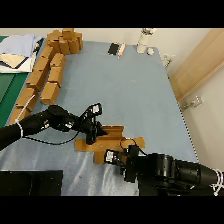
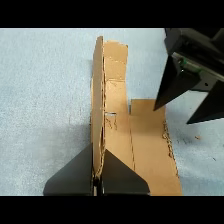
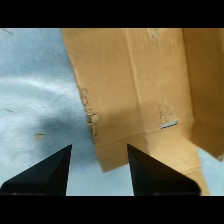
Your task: Fold the box.
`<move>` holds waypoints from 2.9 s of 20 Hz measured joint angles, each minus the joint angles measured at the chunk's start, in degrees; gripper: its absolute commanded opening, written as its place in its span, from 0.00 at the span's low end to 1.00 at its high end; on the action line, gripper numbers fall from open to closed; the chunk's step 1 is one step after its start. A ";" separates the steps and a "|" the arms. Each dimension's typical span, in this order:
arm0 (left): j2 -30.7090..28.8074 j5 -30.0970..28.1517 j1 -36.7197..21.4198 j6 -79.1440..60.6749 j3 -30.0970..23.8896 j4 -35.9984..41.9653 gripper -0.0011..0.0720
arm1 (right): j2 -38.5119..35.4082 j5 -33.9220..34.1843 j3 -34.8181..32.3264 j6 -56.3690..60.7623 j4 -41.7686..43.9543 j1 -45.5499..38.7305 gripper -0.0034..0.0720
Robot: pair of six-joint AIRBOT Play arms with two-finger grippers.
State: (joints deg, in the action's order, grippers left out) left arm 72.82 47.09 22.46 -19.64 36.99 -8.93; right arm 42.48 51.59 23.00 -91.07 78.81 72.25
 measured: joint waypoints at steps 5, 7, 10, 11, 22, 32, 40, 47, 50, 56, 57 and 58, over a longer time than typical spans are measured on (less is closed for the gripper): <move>0.00 0.00 0.02 0.00 0.00 0.00 0.03 | 2.82 -1.49 -0.31 0.00 -5.40 1.03 0.74; 0.00 0.00 0.00 0.00 0.00 -0.02 0.03 | 4.00 -1.88 -0.31 0.00 -6.21 1.20 0.74; 0.00 0.00 0.00 0.00 0.00 -0.02 0.03 | 5.09 -2.80 -0.31 0.00 -6.84 1.22 0.73; 0.00 0.00 0.00 0.00 0.00 -0.02 0.03 | 5.25 -2.89 -0.17 0.00 -6.99 1.25 0.73; 0.00 0.00 0.00 0.00 -0.02 -0.02 0.03 | 5.62 -1.07 3.45 10.23 -14.08 1.31 0.73; 0.00 0.00 0.02 0.00 0.00 -0.02 0.03 | 5.40 -0.61 4.15 16.04 -14.58 -0.20 1.00; 0.00 0.00 0.00 0.00 -0.02 -0.02 0.03 | -1.09 -0.50 0.85 17.09 -17.29 -1.49 1.00; 0.00 0.00 0.02 0.00 0.00 -0.02 0.03 | -6.43 -7.04 -4.50 17.31 -21.81 -2.47 1.00; 0.00 0.00 0.00 0.00 -0.02 0.00 0.03 | -6.88 -13.11 -5.97 12.09 -20.13 -6.51 1.00; 0.00 0.00 0.02 0.00 -0.02 -0.02 0.03 | -6.64 -18.99 -6.25 -18.84 2.91 -20.61 1.00; 0.00 0.00 0.00 0.00 0.00 -0.02 0.03 | -6.10 -19.21 -6.14 -25.00 7.82 -23.19 1.00; 0.00 0.00 0.00 0.00 0.00 -0.02 0.03 | -5.09 -19.21 -5.77 -31.58 13.33 -26.01 1.00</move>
State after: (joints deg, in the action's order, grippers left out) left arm 72.82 47.09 22.46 -19.64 36.99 -8.95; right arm 37.39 32.38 17.23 -122.65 92.14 46.24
